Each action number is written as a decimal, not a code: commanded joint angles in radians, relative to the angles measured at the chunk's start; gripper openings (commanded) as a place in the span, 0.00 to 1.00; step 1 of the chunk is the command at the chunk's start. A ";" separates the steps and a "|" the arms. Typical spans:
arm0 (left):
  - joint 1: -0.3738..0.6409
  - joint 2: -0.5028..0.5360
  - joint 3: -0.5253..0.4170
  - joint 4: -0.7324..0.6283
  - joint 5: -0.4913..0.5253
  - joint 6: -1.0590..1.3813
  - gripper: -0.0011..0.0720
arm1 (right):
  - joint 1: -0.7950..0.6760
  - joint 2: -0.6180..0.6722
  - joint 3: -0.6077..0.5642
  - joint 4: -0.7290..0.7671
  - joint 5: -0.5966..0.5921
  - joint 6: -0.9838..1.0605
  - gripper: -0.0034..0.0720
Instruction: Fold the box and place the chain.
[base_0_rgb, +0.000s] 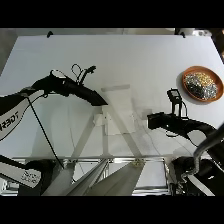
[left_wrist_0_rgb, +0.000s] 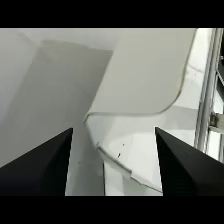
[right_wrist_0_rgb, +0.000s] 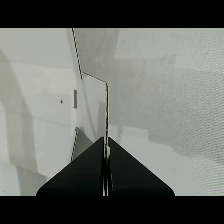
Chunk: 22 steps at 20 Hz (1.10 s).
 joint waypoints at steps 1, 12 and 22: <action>-0.049 -0.011 0.004 -0.020 0.045 0.033 0.72 | 0.001 0.001 0.000 0.001 0.001 0.000 0.07; -0.043 -0.014 0.004 0.101 0.018 0.048 0.27 | 0.001 0.001 0.000 0.000 0.028 -0.006 0.07; -0.042 0.048 0.004 0.103 0.031 0.225 0.02 | 0.001 0.001 0.000 0.000 0.028 -0.006 0.07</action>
